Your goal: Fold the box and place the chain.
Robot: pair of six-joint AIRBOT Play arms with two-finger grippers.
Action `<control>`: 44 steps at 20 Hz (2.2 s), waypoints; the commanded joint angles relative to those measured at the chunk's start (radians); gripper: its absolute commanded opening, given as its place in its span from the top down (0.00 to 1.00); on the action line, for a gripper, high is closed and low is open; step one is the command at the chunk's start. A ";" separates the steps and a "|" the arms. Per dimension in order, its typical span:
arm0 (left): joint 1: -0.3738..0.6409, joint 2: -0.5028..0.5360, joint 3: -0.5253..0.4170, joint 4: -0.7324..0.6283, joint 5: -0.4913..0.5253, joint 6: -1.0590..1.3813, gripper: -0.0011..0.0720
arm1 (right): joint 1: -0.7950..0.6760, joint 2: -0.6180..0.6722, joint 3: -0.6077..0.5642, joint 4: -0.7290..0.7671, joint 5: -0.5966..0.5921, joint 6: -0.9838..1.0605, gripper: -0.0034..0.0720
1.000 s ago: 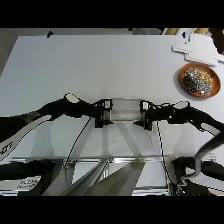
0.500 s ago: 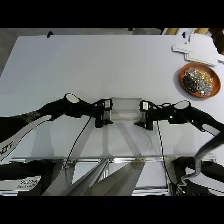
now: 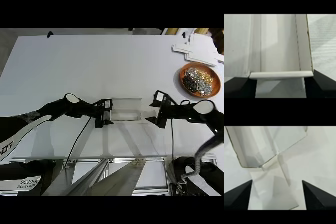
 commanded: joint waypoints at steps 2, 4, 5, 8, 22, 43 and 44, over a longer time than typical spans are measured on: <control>0.000 0.000 0.000 0.000 -0.003 0.001 0.97 | -0.023 0.114 0.001 0.137 0.180 0.129 0.39; 0.000 0.000 0.000 0.000 -0.003 0.001 0.97 | -0.022 0.112 0.001 0.272 0.261 0.119 0.80; 0.000 0.000 0.000 0.000 -0.003 0.001 0.97 | -0.012 0.112 0.001 0.311 0.262 0.101 0.93; 0.000 0.000 0.000 0.000 -0.003 0.001 0.97 | 0.057 0.082 0.001 0.415 0.101 0.091 0.93; 0.000 0.000 0.000 0.000 -0.003 0.001 0.97 | 0.175 -0.340 0.109 0.359 -0.333 0.337 0.93; 0.000 0.000 0.000 0.000 -0.003 0.001 0.97 | 0.176 -0.093 0.276 -0.349 0.284 0.123 0.84; 0.000 0.000 0.000 0.000 -0.003 0.001 0.97 | 0.176 -0.121 0.276 -0.350 0.283 0.123 0.75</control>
